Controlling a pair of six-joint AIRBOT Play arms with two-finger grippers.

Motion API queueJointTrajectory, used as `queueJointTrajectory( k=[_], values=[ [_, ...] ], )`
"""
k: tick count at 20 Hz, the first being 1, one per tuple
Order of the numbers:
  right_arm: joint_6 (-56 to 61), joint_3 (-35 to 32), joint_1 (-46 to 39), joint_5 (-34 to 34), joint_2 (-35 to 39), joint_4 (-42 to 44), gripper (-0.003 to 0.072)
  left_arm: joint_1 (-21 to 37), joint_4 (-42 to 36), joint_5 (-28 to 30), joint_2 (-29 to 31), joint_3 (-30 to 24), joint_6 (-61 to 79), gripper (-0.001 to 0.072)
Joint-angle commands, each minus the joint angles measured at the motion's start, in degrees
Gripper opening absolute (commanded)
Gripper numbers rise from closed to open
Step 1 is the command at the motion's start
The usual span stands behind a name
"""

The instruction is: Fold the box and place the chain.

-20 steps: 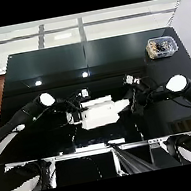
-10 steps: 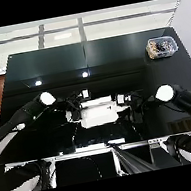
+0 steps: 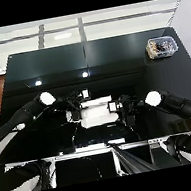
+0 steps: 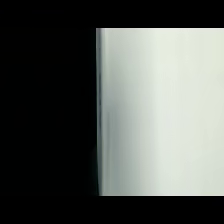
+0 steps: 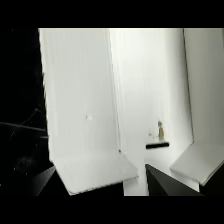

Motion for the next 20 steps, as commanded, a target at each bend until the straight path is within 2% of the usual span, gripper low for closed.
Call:
queueJointTrajectory(
  k=[1, 4, 10, 13, 20],
  values=[
    [-7.43, -0.02, 0.44, -1.79, -0.52, 6.58, 0.0629, -0.04, -0.07, -0.09, -0.04, 0.04, 0.00, 0.0030],
    [-11.80, 0.24, 0.42, -4.15, -0.52, 9.27, 0.0629, -0.02, -0.59, -1.38, -0.04, 0.04, -0.48, 0.0031],
    [-11.96, 3.10, -1.53, -4.17, -0.50, 6.29, 0.0629, -0.02, -1.38, -3.13, -0.04, 0.07, -0.48, 0.0030],
    [-11.96, 5.38, -4.70, -2.05, -0.50, 6.32, 0.0629, -0.04, -1.40, -3.52, -0.04, 0.07, -0.48, 0.0030],
    [-11.96, 5.55, -6.64, -1.38, -0.59, 6.56, 0.0629, -0.02, -1.46, -4.39, -0.04, 0.04, -0.48, 0.0030]
  ],
)
